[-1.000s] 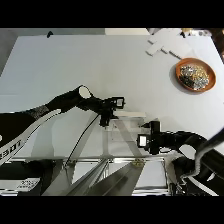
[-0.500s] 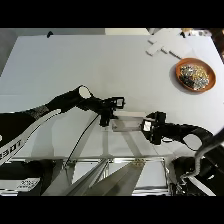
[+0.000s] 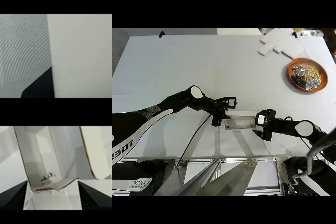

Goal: Fold the box and place the chain.

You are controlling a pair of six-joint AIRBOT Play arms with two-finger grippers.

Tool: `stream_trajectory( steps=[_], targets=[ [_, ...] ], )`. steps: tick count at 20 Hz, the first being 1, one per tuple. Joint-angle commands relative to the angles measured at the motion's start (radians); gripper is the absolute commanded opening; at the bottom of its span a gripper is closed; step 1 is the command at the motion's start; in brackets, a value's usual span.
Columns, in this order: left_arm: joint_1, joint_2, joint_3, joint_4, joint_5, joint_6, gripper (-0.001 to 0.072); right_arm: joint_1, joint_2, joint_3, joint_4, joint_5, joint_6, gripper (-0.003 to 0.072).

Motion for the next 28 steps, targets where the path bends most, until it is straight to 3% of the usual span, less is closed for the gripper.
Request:
stream_trajectory(
  steps=[1,5,10,18,20,26,27,28],
  targets=[
    [-0.001,0.000,0.000,0.000,-0.001,0.000,0.0012,-0.076,-0.080,0.001,0.159,0.035,-0.227,0.0683],
    [-0.001,0.000,0.000,0.000,-0.001,0.000,0.0012,-0.101,-0.162,0.021,0.263,0.091,-0.367,0.0682],
    [-0.001,0.000,0.000,0.001,-0.001,0.000,0.0012,-0.101,-0.299,0.097,0.268,0.195,-0.384,0.0680],
    [-0.001,0.000,0.000,0.001,-0.001,0.000,0.0012,-0.135,-0.349,0.097,0.246,0.213,-0.384,0.0626],
    [-0.001,0.000,0.000,0.000,-0.001,0.000,0.0012,-0.151,-0.349,0.097,0.248,0.219,-0.397,0.0541],
    [-0.001,0.000,0.000,0.000,-0.001,0.000,0.0012,-0.151,-0.368,0.097,0.279,0.249,-0.501,0.0510],
    [-0.001,0.000,0.000,0.000,-0.001,0.000,0.0012,-0.151,-0.371,0.097,0.279,0.248,-0.507,0.0489],
    [-0.001,0.000,0.000,0.000,-0.001,0.000,0.0012,-0.151,-0.371,0.097,0.278,0.247,-0.508,0.0420]
  ],
)
